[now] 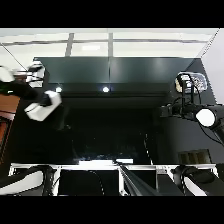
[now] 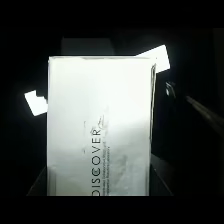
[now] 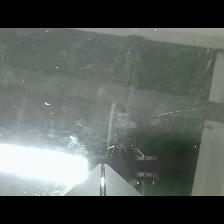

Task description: Fold the box and place the chain.

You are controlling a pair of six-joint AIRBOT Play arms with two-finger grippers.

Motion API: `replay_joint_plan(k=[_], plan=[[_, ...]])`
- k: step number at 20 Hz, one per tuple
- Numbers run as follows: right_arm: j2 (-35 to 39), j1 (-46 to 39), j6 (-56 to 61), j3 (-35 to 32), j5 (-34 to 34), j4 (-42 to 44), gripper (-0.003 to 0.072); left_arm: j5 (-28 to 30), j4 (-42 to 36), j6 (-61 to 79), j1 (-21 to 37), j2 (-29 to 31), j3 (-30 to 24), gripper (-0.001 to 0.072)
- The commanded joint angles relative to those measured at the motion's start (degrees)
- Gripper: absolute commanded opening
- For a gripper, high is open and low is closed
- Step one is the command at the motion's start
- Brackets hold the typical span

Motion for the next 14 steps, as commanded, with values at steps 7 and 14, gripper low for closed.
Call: replay_joint_plan(k=[7, 14], plan=[[0.04, 0.00, 0.04, 0.00, -0.98, 0.20, 0.0023, 18.25, 2.73, -4.48, 13.79, -5.79, 0.20, 0.0248], [0.02, 0.00, 0.04, 0.00, -0.90, 0.20, 0.0023, 19.58, -2.99, -4.35, 10.73, -15.08, 8.09, 0.0248]])
